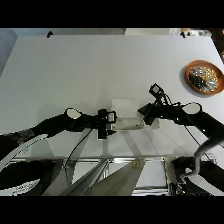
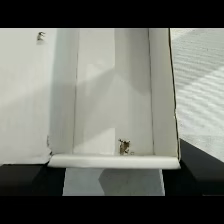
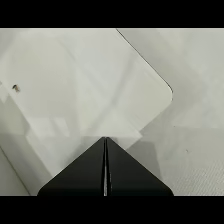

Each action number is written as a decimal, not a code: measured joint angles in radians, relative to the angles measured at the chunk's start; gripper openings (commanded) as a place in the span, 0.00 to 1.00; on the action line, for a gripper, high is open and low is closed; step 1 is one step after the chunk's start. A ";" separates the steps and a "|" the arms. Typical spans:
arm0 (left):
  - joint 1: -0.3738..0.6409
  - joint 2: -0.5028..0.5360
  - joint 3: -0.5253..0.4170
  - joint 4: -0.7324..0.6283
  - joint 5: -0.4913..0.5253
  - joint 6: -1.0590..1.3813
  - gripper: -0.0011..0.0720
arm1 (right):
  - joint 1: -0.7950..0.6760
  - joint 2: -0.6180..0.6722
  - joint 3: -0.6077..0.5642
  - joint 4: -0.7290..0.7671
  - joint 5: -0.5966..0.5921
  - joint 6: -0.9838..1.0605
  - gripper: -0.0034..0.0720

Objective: Fold the box and place the chain.

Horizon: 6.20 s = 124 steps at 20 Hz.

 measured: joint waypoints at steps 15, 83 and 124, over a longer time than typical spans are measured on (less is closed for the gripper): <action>0.000 0.000 0.000 0.002 0.001 0.003 0.53 | 0.000 0.301 0.000 -0.397 0.277 0.029 0.07; 0.000 0.000 0.000 0.001 -0.005 0.003 0.53 | 0.108 0.129 -0.005 -0.404 0.179 -0.230 0.07; 0.000 0.000 0.000 0.002 -0.002 0.002 0.53 | -0.137 0.049 -0.005 -0.240 0.402 0.862 0.31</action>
